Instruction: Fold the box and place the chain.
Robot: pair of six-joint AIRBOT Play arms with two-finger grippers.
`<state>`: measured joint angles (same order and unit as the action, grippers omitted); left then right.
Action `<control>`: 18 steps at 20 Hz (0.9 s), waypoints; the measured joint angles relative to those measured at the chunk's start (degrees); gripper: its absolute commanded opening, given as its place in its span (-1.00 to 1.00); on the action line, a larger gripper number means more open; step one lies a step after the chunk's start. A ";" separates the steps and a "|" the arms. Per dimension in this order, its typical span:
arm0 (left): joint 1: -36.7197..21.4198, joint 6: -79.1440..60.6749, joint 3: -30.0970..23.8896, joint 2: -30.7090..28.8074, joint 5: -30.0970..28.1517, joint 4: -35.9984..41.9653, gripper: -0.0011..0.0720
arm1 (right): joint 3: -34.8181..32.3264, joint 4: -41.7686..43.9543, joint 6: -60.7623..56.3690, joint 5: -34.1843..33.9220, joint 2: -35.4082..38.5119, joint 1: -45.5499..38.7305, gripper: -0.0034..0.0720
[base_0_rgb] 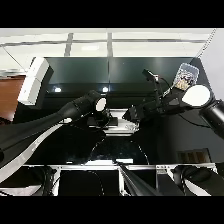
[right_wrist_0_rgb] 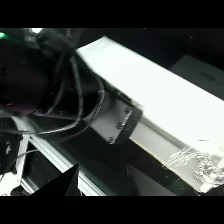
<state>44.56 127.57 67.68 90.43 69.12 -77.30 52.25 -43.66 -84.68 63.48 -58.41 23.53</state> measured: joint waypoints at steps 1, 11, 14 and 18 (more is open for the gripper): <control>0.00 0.00 0.00 0.00 0.00 0.02 -0.88 | -0.22 -0.44 0.04 0.07 0.11 -1.57 0.04; 0.00 0.00 0.00 0.00 -0.02 0.04 -0.88 | -5.46 -26.71 -8.28 -15.34 -1.97 -27.19 1.00; 0.00 0.00 0.00 0.00 -0.04 0.04 -0.88 | -2.43 -30.05 -13.73 -22.25 -9.92 -30.21 1.00; 0.00 0.00 0.00 0.00 -0.04 0.15 -0.88 | 8.22 -28.06 -18.60 -22.97 -24.26 -31.74 1.00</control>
<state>44.56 127.57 67.68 90.43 69.08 -77.14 60.47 -71.72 -103.28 40.51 -82.67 -8.21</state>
